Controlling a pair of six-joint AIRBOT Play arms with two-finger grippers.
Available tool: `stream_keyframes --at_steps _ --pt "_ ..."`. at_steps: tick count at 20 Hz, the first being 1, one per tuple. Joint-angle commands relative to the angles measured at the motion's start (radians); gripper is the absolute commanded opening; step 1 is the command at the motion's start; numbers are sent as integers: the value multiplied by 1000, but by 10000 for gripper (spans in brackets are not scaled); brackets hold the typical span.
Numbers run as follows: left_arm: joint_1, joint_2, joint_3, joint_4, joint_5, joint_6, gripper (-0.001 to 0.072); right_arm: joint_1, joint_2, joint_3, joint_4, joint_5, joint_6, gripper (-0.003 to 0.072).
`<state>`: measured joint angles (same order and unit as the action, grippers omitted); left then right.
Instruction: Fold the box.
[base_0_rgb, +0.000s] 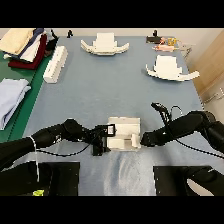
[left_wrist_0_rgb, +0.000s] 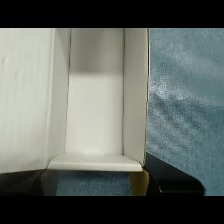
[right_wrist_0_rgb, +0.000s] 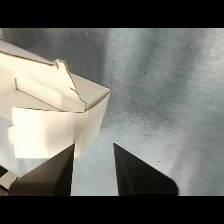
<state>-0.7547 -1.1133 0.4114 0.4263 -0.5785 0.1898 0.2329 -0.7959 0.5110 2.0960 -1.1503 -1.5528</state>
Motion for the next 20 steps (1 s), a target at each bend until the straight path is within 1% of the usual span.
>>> stream_keyframes --at_steps 1,4,6,8,9,10,11,12,14,16,17,20 --pt "0 0 1 0 0 0 518 7 -10 1 60 15 -1 392" --pt "0 0 1 0 0 0 518 62 -42 1 54 62 15 392" --pt "0 0 1 0 0 0 518 111 -66 1 27 126 86 388" --pt "0 0 1 0 0 0 518 169 -84 13 -40 183 179 387" --pt "0 0 1 0 0 0 518 201 -96 31 -104 180 252 386" --pt "0 0 1 0 0 0 518 233 -107 52 -171 173 322 385" --pt "0 0 1 0 0 0 518 272 -120 77 -248 160 398 359" --pt "0 0 1 0 0 0 518 309 -133 104 -323 137 480 359" --pt "0 0 1 0 0 0 518 396 -173 169 -480 54 644 359" --pt "0 0 1 0 0 0 518 469 -229 228 -603 -59 789 359" --pt "0 0 1 0 0 0 518 498 -263 253 -639 -97 839 358" --pt "0 0 1 0 0 0 518 560 -335 294 -633 -88 919 358"
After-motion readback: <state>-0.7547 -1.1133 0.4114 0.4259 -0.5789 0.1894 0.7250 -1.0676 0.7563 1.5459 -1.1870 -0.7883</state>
